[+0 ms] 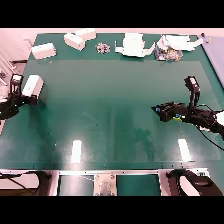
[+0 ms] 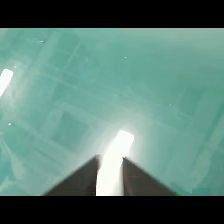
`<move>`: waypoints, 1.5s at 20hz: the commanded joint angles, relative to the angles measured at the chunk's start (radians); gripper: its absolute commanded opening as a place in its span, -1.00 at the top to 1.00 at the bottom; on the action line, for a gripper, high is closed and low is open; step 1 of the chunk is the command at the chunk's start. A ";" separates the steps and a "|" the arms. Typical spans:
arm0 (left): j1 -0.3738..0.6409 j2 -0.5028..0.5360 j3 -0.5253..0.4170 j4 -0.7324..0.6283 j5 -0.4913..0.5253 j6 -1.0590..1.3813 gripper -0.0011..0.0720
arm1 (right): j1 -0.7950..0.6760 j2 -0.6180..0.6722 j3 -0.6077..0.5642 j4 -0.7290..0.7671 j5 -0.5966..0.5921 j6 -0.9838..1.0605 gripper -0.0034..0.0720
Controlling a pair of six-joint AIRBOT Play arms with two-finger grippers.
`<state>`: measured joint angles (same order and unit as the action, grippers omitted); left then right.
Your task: Fold the box and place the chain.
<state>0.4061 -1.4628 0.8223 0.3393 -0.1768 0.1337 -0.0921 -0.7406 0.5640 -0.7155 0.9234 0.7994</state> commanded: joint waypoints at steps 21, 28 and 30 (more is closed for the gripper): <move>0.002 0.200 0.077 0.001 -0.187 -0.092 -0.99 | 0.000 0.025 0.000 0.001 -0.069 0.039 0.22; -0.006 0.347 0.064 -0.132 -0.695 -0.234 0.93 | 0.001 0.074 0.000 0.000 -0.179 0.030 0.90; -0.067 0.413 0.008 -0.149 -0.610 -0.229 0.93 | 0.001 0.096 0.000 -0.001 -0.214 0.027 0.90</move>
<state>0.3847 -1.1175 0.8726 0.2501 -0.7246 -0.0738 -0.0921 -0.6689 0.5640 -0.7151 0.7681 0.8318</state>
